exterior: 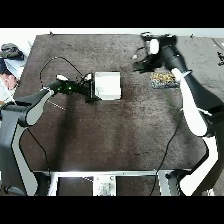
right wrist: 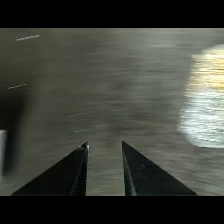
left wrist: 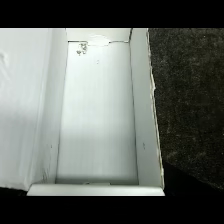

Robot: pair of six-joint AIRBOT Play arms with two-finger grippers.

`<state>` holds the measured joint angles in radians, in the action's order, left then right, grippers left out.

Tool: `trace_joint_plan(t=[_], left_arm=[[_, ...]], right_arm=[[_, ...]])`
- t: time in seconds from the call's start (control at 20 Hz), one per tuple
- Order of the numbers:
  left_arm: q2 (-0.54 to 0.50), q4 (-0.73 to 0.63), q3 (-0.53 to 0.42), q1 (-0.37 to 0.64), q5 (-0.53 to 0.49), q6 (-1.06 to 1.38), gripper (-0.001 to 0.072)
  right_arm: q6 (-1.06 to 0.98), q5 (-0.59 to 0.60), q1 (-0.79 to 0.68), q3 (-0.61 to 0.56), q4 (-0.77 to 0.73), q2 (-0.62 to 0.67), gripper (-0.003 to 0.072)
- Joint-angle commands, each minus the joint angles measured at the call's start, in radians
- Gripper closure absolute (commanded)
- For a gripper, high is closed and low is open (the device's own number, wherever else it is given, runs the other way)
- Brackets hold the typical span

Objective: Fold the box and place the chain.

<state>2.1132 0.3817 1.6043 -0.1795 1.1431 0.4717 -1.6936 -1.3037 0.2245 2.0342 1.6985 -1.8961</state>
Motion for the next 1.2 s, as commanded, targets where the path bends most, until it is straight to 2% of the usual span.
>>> trace_joint_plan(t=[0.0,0.1,0.3,0.7,1.15], left_arm=[[0.0,0.0,0.001,0.0,0.0,0.0,0.0238],[0.0,0.0,0.001,0.0,0.0,0.0,0.0238],[0.0,0.0,0.001,0.0,0.0,0.0,0.0238],[0.0,0.0,0.001,0.0,0.0,0.0,0.0238],[0.0,0.0,0.001,0.0,0.0,0.0,0.0239]], right_arm=[[0.021,0.014,-0.135,-0.031,-0.012,0.005,0.0445],[0.046,0.018,-0.192,-0.032,-0.057,-0.014,0.0472],[0.061,0.047,-0.245,-0.032,-0.126,-0.062,0.0472],[0.079,0.09,-0.251,-0.032,-0.171,-0.137,0.0473],[0.078,0.092,-0.251,-0.032,-0.189,-0.161,0.0475]])
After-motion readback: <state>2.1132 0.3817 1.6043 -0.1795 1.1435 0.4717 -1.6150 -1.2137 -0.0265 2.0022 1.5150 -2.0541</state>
